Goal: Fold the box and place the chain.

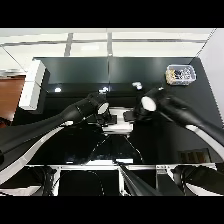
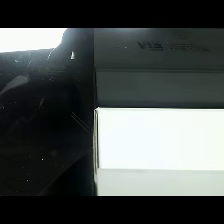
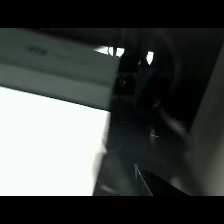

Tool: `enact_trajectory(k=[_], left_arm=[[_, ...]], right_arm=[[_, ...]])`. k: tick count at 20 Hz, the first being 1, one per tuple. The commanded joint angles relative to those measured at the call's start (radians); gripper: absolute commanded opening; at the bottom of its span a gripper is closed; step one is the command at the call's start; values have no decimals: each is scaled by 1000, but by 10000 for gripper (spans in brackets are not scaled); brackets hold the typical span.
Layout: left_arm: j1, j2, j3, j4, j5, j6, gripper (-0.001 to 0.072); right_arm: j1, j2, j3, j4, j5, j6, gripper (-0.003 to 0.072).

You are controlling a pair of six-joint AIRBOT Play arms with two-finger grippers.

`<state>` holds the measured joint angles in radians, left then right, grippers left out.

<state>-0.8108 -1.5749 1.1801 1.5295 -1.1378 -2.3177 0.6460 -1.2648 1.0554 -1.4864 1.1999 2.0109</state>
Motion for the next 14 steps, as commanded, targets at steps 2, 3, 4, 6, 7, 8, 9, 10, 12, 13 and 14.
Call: enact_trajectory(k=[2, 3, 4, 6, 7, 8, 9, 10, 12, 13, 14], left_arm=[[0, 0, 0, -1, 0, -1, 27], [0, 0, 0, -1, 0, -1, 27], [0, 0, 0, -2, -1, -1, 27], [0, 0, 0, -2, -1, -1, 27], [0, 0, 0, -2, -1, -1, 27], [0, 0, 0, -2, 0, -1, 27], [0, 0, 0, -2, 0, -1, 27], [0, 0, 0, -2, -1, -1, 27], [0, 0, 0, -2, -1, -1, 27], [0, 0, 0, -2, -1, 0, 27], [0, 0, 0, -2, -1, 0, 27]], right_arm=[[-48, 217, 16, -359, 109, -149, 465], [-69, 235, 16, -491, 89, -148, 465], [-106, 233, 15, -559, 40, -148, 466], [-243, 217, -14, -541, -181, -129, 720], [-321, 196, -32, -501, -289, -122, 720], [-412, 152, -37, -420, -383, -111, 720], [-498, 97, -32, -317, -469, -112, 720], [-567, 41, -11, -229, -530, -113, 720], [-668, -96, 110, -150, -539, -137, 720], [-703, -176, 204, -152, -490, -138, 720], [-732, -254, 299, -147, -431, -138, 720]])
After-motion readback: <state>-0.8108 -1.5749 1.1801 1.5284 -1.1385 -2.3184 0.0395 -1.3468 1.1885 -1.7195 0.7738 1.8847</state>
